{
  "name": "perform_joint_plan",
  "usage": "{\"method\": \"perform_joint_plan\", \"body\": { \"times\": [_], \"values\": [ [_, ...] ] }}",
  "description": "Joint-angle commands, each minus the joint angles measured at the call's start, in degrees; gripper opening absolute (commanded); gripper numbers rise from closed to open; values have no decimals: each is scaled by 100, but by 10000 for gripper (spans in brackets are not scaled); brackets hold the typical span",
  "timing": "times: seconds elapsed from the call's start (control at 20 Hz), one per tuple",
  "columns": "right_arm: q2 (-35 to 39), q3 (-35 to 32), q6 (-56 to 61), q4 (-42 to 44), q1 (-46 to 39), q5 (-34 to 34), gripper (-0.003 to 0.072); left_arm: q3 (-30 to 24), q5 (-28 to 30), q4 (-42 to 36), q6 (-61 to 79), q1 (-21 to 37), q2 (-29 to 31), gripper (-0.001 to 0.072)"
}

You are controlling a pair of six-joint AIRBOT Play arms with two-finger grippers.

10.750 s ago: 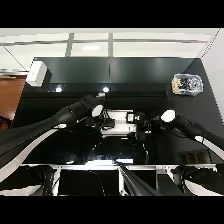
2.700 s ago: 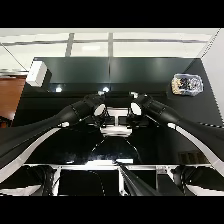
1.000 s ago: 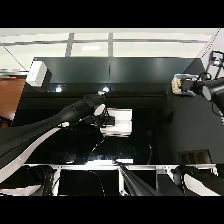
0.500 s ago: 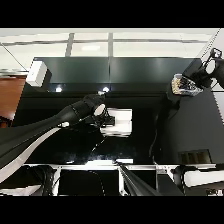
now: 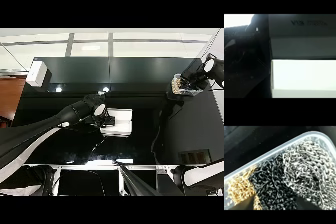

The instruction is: Fold the box and place the chain.

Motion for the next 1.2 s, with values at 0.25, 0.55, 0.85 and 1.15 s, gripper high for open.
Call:
{"method": "perform_joint_plan", "body": {
  "times": [0.25, 0.55, 0.85, 1.15],
  "values": [
    [-118, 192, -203, 173, -33, 356, 56, -2, -9, 0, 0, 2, -2, 29],
    [619, 885, -1259, 175, -31, 977, 12, -2, -9, -2, 0, 2, -2, 30],
    [2118, 1244, -2013, 402, -31, 944, 11, -2, -7, 0, 0, 2, -2, 30],
    [3652, 1244, -2953, 1891, -31, 1224, 10, -2, -9, -2, 0, 2, -2, 29]
  ]
}}
